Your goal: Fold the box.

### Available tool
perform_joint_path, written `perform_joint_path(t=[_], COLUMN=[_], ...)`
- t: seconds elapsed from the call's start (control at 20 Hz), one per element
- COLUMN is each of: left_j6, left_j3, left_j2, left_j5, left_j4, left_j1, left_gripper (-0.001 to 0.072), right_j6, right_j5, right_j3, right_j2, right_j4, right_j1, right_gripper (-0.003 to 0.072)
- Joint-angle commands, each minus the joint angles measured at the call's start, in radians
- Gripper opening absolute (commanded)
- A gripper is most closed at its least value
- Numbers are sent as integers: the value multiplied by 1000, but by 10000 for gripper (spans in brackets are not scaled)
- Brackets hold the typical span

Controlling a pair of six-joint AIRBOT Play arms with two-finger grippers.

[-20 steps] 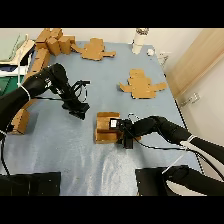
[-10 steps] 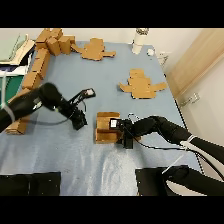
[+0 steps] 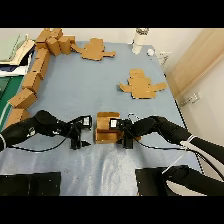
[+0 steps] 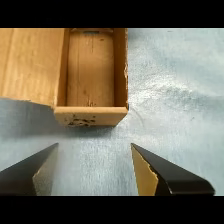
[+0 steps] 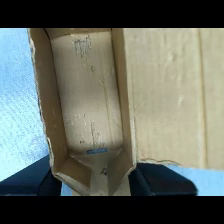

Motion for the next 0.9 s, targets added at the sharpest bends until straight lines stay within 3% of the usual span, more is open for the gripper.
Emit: perform_joint_path(t=[0.0, 0.2, 0.85], left_j6=[31, -8, -6], left_j3=[-17, 19, 83], left_j2=[-29, -81, -149], left_j5=[100, 142, 101], left_j4=[-70, -70, -80], left_j1=[-51, -85, -135], left_gripper=[691, 691, 691], right_j6=[0, 0, 0], right_j5=[0, 0, 0], right_j3=[0, 0, 0], right_j2=[0, 0, 0], right_j4=[0, 0, 0], right_j1=[0, 0, 0], right_gripper=[530, 530, 530])
